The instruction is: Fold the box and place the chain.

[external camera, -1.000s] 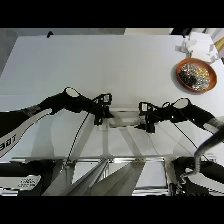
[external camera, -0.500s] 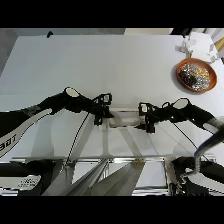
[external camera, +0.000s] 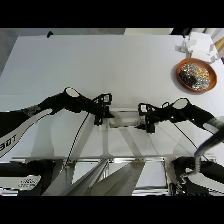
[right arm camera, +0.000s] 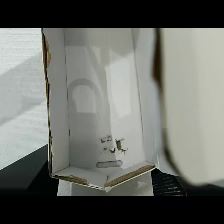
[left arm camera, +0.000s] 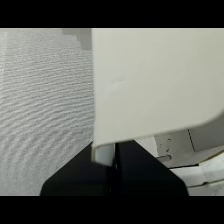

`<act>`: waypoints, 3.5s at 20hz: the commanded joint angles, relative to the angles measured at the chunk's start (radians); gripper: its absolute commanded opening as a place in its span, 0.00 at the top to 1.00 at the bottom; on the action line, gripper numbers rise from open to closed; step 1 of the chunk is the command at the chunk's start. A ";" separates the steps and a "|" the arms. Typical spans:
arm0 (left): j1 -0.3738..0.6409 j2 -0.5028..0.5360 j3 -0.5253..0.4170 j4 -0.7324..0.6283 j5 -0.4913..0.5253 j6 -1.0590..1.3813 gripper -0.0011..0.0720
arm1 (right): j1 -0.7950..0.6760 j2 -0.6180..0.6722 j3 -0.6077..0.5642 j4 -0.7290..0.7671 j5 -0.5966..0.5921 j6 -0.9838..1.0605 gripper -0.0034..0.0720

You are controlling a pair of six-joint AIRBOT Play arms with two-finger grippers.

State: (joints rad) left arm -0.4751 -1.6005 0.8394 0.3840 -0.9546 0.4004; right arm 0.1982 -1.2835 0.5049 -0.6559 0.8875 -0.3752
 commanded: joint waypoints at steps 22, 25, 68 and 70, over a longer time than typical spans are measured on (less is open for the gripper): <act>0.000 0.001 0.000 -0.010 -0.003 -0.004 0.94 | 0.000 0.000 0.000 -0.001 0.014 0.001 0.57; 0.000 0.021 0.000 -0.010 -0.003 -0.004 0.53 | 0.000 0.000 0.000 -0.001 0.014 0.001 0.57; -0.214 0.102 -0.002 -0.121 0.405 -0.476 0.98 | 0.000 0.000 0.000 -0.001 0.014 0.001 0.57; -0.214 0.105 -0.002 -0.099 0.362 -0.476 0.98 | 0.000 0.000 0.000 -0.001 0.014 0.001 0.57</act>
State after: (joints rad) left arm -0.6888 -1.4853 0.8383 0.2550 -0.5560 -0.0757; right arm 0.1978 -1.2842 0.5037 -0.6571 0.9001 -0.3733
